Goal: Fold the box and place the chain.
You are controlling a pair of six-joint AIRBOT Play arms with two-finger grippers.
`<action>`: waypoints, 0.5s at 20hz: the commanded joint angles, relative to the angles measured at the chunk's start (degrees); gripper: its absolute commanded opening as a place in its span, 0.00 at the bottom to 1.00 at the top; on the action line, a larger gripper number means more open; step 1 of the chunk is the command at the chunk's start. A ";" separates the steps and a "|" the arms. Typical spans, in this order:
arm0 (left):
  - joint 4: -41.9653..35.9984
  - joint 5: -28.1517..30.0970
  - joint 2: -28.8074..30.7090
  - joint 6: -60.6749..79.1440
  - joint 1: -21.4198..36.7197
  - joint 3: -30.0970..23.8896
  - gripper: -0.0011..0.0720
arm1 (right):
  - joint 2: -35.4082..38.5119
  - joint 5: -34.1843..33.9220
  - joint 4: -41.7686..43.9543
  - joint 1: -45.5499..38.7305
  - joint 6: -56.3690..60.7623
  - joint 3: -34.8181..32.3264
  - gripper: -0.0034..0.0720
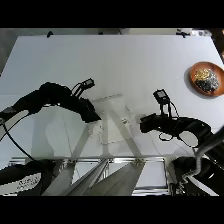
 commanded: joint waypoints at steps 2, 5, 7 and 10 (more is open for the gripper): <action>-3.91 -4.24 -2.89 3.98 -1.77 0.04 0.88 | 0.04 1.66 0.24 0.07 0.00 -0.02 0.07; -7.48 -4.57 -3.32 7.50 -1.81 0.04 0.86 | 0.04 2.40 0.26 0.07 0.00 -0.02 0.07; -7.67 -4.52 -3.32 8.22 -1.90 0.04 0.76 | 0.04 2.58 0.28 0.07 0.00 -0.02 0.07; -7.48 -3.87 -3.32 8.22 -1.97 0.04 0.45 | 0.04 2.56 0.46 0.07 0.00 -0.02 0.07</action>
